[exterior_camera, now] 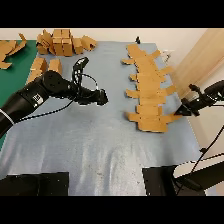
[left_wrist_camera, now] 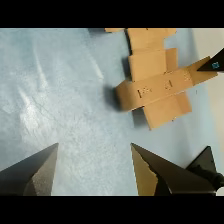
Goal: Fold the box.
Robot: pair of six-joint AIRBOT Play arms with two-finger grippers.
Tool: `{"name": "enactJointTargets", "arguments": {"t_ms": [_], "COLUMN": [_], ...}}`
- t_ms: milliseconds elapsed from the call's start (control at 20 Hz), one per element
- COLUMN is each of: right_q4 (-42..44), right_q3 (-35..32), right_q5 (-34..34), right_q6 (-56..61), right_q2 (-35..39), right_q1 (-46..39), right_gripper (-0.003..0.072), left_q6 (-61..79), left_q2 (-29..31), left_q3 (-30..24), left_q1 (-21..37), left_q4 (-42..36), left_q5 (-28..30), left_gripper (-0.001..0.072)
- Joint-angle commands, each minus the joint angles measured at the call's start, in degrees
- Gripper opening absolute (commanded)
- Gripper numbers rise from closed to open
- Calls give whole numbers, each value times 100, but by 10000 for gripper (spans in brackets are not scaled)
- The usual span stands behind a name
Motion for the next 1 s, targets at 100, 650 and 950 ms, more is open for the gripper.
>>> {"name": "enactJointTargets", "arguments": {"t_ms": [100,650,950], "right_q4": [586,935,951], "right_q3": [-881,-3552,-3547], "right_q5": [-22,2308,2481], "right_q6": [72,175,168], "right_q2": [623,2686,2444], "right_q1": [780,2197,2201], "right_gripper": [2,272,185], "left_q6": [-81,-74,-72], "left_q2": [0,0,0], "left_q3": [-2,-490,-509], "left_q1": [118,1034,1034], "left_q4": [13,57,70], "left_q5": [-479,-1161,-1235], "left_gripper": [700,700,700]}}
